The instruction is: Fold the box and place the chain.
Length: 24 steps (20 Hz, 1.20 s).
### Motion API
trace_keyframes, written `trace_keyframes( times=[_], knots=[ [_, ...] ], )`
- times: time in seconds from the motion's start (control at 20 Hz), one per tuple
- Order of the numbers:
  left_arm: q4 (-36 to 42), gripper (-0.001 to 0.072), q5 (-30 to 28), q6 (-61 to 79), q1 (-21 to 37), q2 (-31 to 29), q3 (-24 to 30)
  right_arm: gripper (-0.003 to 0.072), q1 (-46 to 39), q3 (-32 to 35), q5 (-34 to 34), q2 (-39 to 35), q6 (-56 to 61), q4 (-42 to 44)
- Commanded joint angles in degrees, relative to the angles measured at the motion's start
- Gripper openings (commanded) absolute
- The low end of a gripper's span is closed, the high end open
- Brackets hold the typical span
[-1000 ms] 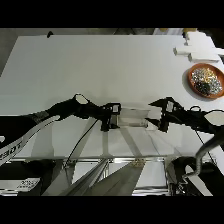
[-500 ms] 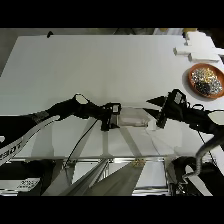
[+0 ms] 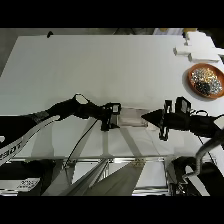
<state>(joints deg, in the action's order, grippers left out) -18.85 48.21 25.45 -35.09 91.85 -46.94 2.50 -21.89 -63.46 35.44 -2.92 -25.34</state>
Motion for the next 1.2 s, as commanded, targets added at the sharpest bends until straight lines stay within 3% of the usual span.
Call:
trace_keyframes(
  times=[0.0,0.2,0.4,0.65,0.8,1.0,1.15],
  knots=[
    [0.0,0.0071,0.0,0.0,0.0,0.0,0.0,0.0017,2.3,0.0,6.0,3.5,5.4,-6.1],
    [0.0,0.0071,0.0,0.0,0.0,0.0,0.0,0.0017,5.8,0.0,25.0,16.2,13.6,-0.6],
    [0.0,0.0071,0.0,0.0,0.0,0.0,0.0,0.0017,5.9,0.0,32.2,24.2,20.3,1.2],
    [0.0,0.0071,0.0,0.0,0.0,0.0,0.0,0.0017,5.9,0.0,28.2,25.1,27.2,-3.5],
    [0.0,0.0071,0.0,0.0,0.0,0.0,0.0,0.0017,5.8,-2.8,21.2,24.0,32.1,-10.4],
    [0.0,0.0071,0.0,0.0,0.0,0.0,0.0,0.0017,5.8,-8.7,12.8,17.9,37.2,-21.4],
    [0.0,0.0071,0.0,0.0,0.0,0.0,0.0,0.0016,5.8,-9.5,8.9,11.3,35.0,-29.6]
  ],
)
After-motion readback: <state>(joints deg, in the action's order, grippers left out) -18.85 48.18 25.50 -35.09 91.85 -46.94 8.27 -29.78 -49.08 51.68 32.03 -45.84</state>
